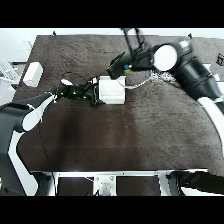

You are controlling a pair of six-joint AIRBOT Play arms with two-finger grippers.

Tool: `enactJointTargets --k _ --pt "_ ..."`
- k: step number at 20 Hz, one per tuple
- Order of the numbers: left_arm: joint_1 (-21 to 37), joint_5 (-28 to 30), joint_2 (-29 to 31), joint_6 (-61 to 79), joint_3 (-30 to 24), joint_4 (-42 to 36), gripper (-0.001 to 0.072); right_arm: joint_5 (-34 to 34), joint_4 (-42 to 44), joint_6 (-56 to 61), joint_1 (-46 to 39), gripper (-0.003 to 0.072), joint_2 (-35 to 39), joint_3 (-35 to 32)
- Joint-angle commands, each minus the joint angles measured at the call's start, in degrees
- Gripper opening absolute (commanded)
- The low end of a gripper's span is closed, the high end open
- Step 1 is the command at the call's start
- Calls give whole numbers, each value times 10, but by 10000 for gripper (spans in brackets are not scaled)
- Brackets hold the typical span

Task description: Fold the box and place the chain.

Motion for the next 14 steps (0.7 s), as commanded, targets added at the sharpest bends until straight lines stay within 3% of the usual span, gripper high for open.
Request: enactJointTargets --k 1,10,11,12,13,14 --pt "0 0 0 0 0 0 334 -96 49 3 0 12 -46 -56" --pt "0 0 0 0 0 0 334 -153 82 6 -9 13 -212 -84" --pt "0 0 0 0 0 0 334 -147 82 6 -15 72 -215 -84" --pt "0 0 0 0 0 0 334 -132 82 6 -24 352 -210 -83" --pt "0 0 0 0 0 0 334 -119 82 6 -33 508 -200 -83" --pt "0 0 0 0 0 0 334 -106 80 6 -45 481 -186 -83"
